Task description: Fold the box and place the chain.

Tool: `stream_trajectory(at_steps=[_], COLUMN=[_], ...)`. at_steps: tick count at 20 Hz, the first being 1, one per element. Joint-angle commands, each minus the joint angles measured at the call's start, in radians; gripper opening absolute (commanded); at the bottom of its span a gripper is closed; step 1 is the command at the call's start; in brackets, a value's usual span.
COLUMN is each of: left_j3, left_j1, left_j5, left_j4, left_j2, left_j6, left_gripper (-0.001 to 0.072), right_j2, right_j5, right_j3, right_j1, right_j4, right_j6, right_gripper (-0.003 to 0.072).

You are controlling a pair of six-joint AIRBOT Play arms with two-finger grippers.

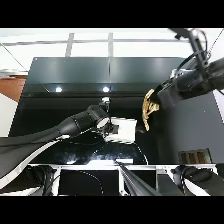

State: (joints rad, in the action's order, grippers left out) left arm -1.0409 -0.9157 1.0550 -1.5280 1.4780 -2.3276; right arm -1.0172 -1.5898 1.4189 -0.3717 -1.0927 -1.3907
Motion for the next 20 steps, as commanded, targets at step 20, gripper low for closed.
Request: stream_trajectory(at_steps=[20], left_j3=[0.0], left_j1=[0.0], left_j5=[0.001], left_j4=[0.0], left_j2=[0.0], left_j6=[0.0], left_gripper=[0.0029], right_j2=[0.173], right_j5=[-0.071], right_j3=[-0.031], right_j1=[-0.067], right_j4=[0.051], right_j6=[-0.067], right_gripper=[0.0026])
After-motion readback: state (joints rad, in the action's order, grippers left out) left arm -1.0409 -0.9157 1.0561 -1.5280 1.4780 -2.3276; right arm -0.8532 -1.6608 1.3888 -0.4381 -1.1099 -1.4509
